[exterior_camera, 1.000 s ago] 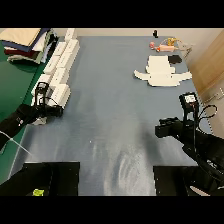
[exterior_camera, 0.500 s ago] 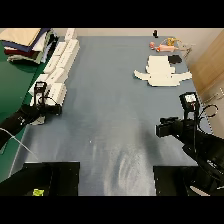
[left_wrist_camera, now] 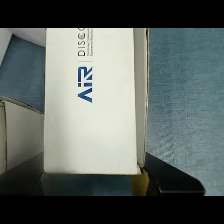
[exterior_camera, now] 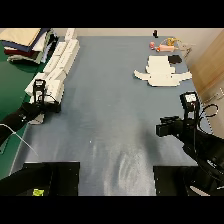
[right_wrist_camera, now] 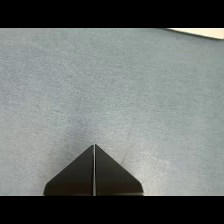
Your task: Fold the box.
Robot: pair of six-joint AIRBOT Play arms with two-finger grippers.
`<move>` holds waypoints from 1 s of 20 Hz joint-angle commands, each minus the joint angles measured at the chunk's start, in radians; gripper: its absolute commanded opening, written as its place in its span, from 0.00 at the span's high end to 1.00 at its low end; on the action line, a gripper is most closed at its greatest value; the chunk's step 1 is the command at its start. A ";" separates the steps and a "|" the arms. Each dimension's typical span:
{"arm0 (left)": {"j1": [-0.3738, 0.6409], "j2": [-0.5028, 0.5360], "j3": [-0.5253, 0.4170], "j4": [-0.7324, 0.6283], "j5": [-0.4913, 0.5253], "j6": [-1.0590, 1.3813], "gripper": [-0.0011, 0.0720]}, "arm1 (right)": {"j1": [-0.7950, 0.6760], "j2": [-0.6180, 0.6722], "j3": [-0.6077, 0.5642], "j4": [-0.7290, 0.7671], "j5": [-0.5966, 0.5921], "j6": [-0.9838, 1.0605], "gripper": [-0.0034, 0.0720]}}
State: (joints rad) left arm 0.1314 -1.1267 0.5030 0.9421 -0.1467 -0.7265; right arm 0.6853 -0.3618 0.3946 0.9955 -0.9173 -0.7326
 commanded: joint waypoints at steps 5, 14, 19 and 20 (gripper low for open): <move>0.001 -0.022 0.017 0.000 -0.075 0.000 0.65 | 0.000 0.000 0.001 -0.004 0.000 0.000 0.93; 0.000 -0.021 0.017 -0.003 -0.073 0.000 0.65 | 0.000 0.000 0.001 0.004 0.000 0.000 0.93; 0.000 -0.021 0.018 -0.003 -0.075 -0.002 0.04 | 0.000 0.000 0.001 0.008 0.000 0.001 0.93; 0.000 -0.021 0.018 -0.005 -0.074 -0.024 0.01 | 0.000 0.000 0.001 0.008 -0.001 0.003 0.93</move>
State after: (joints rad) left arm 0.1314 -1.1473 0.5201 0.9386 -0.2203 -0.7300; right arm 0.6853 -0.3618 0.3946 0.9993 -0.9176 -0.7322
